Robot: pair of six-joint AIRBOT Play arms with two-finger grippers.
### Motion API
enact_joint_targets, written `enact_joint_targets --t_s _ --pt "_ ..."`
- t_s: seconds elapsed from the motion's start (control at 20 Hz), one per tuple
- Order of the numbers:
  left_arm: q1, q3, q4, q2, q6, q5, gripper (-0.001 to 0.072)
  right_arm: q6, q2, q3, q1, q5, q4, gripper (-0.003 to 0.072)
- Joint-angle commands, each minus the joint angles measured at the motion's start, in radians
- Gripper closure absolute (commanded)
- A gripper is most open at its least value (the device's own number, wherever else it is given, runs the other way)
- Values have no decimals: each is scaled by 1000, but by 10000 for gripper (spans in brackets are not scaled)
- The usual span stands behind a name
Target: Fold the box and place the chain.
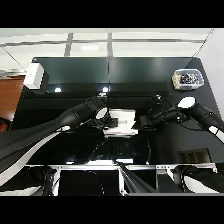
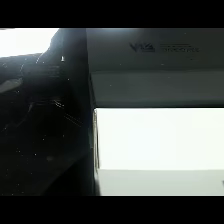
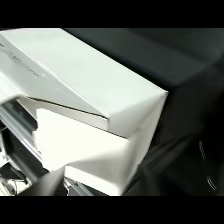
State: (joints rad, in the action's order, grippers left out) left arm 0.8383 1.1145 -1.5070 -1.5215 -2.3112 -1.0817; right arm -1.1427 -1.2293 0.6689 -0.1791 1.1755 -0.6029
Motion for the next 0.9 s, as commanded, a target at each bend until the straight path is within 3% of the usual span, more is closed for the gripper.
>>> enact_joint_targets --t_s 0.0,0.3,0.6,0.85 --pt "-1 0 0 0 0 0 681 -140 0 54 -72 -39 -108 259" --pt "-1 0 0 0 0 0 681 -395 0 141 -217 -128 -314 259" --pt "-1 0 0 0 0 0 681 -496 -2 161 -305 -161 -351 259" --pt "-1 0 0 0 0 0 681 -619 -9 161 -341 -175 -473 259"
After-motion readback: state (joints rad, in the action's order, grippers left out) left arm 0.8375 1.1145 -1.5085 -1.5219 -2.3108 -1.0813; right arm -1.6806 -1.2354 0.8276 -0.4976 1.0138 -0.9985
